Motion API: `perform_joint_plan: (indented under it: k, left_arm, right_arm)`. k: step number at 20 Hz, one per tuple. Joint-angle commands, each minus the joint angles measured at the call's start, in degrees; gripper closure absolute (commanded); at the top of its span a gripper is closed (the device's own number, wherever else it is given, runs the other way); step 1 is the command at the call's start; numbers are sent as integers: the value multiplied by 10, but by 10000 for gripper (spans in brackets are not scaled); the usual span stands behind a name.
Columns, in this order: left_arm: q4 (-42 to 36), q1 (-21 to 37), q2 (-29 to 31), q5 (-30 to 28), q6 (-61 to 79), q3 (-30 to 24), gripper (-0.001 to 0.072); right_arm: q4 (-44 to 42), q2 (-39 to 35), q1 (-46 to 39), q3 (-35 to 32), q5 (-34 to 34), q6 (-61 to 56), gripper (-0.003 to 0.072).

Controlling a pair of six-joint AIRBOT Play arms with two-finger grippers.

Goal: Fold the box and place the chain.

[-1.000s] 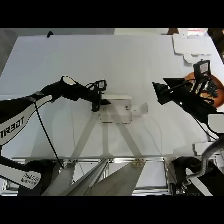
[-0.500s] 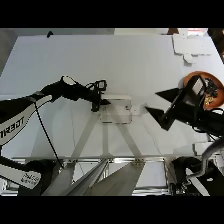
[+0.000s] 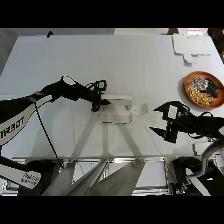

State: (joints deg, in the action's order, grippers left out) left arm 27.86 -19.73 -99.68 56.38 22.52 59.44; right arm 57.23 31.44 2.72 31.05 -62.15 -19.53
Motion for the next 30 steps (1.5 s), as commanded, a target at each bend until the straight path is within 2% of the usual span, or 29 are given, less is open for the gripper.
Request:
perform_joint_plan:
  k: [1, 6, 8, 10, 13, 17, 20, 26, 30]
  left_arm:
    - [0, 0, 0, 0, 0, 0, 701]
    - [0, 0, 0, 0, 0, 0, 701]
    - [0, 0, 0, 0, 0, 0, 701]
    - [0, 0, 0, 0, 0, 0, 701]
    - [0, 0, 0, 0, 0, 0, 701]
    - [0, 0, 0, 0, 0, 0, 701]
    - [0, 0, 0, 0, 0, 0, 701]
    - [0, 0, 0, 0, 0, 0, 701]
    - [0, 0, 0, 0, 0, 0, 701]
  right_arm:
    - [12, 66, 1, 0, 17, 20, 5]
    - [2, 165, 1, 0, 8, 14, 5]
    - [-30, 201, 1, 0, 68, 42, 0]
    - [-92, 234, 1, 0, 113, 137, -1]
    - [-182, 276, 1, -1, 127, 309, -7]
    - [-220, 327, 1, -30, 178, 425, -3]
    - [-291, 355, 1, -51, 204, 512, -3]
    - [-394, 409, 2, -51, 206, 546, -3]
    - [-409, 414, 38, -51, 206, 545, -7]
